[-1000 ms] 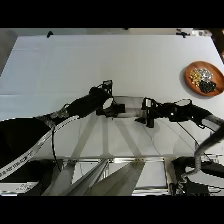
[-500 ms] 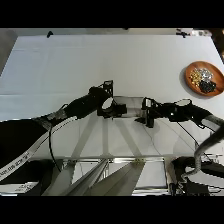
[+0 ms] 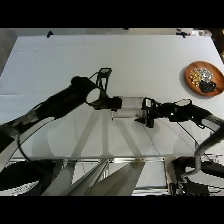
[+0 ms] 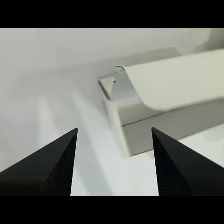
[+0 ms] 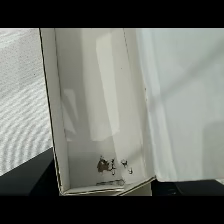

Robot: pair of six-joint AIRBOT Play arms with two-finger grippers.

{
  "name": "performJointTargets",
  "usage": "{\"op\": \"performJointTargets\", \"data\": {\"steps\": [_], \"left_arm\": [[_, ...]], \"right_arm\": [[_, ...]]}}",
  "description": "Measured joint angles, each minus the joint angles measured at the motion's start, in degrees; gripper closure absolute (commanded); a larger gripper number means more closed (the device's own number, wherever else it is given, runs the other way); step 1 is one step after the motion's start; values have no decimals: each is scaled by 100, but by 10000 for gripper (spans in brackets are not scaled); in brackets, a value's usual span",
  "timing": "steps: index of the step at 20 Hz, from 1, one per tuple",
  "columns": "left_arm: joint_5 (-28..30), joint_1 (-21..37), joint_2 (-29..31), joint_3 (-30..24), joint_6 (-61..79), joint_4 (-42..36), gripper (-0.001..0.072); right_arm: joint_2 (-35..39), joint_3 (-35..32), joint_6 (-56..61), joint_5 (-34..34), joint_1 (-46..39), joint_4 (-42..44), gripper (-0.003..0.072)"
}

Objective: Fold the box and place the chain.

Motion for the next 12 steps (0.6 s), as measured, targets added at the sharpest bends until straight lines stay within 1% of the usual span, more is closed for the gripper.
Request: {"op": "performJointTargets", "data": {"steps": [5,7,9,10,11,12], "left_arm": [[-844,249,876,-9,3174,166,203],[-916,385,1266,-96,4352,42,201],[-804,616,1624,-304,5528,-417,195],[-778,750,1751,-463,6151,-710,174],[-748,870,1829,-656,6745,-944,80],[-726,955,1860,-866,7250,-1121,25]], "right_arm": [[0,0,0,0,-2,0,283],[0,0,0,2,0,0,283],[0,0,-2,2,0,0,283],[0,0,0,2,0,0,283],[0,0,-2,2,0,0,283],[0,0,0,2,0,0,283]]}}
